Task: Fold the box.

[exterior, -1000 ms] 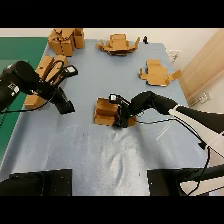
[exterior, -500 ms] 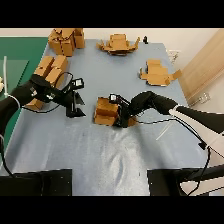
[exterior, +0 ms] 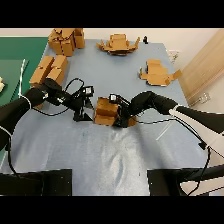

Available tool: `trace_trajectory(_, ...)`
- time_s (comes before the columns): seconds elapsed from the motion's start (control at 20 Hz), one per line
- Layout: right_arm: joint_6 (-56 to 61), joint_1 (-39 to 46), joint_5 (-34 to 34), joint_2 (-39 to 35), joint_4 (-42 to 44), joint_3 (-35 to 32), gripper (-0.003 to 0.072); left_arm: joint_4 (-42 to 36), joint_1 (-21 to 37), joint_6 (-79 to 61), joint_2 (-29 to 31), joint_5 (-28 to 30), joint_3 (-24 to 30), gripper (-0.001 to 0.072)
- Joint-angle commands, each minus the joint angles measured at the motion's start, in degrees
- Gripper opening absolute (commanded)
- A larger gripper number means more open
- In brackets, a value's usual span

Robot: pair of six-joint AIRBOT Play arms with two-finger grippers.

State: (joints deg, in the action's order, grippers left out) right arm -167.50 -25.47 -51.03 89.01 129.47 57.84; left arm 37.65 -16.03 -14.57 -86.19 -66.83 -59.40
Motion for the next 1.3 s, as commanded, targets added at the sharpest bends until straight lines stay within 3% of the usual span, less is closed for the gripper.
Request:
trace_trajectory(0.0, 0.61, 0.04, -0.11, -0.04, -0.02, 0.00, 0.0275, -0.39, -0.57, 0.04, -0.59, 0.02, 0.00, 0.0683)
trace_trajectory(0.85, 0.57, 0.04, -0.07, -0.04, -0.17, 0.15, 0.0274, -1.51, -3.61, 0.04, -3.15, 0.07, -0.50, 0.0683)
trace_trajectory(1.25, 0.57, 0.04, -0.09, -0.04, -0.61, 0.15, 0.0275, -0.22, -2.01, 0.76, -3.13, 0.26, -1.90, 0.0683)
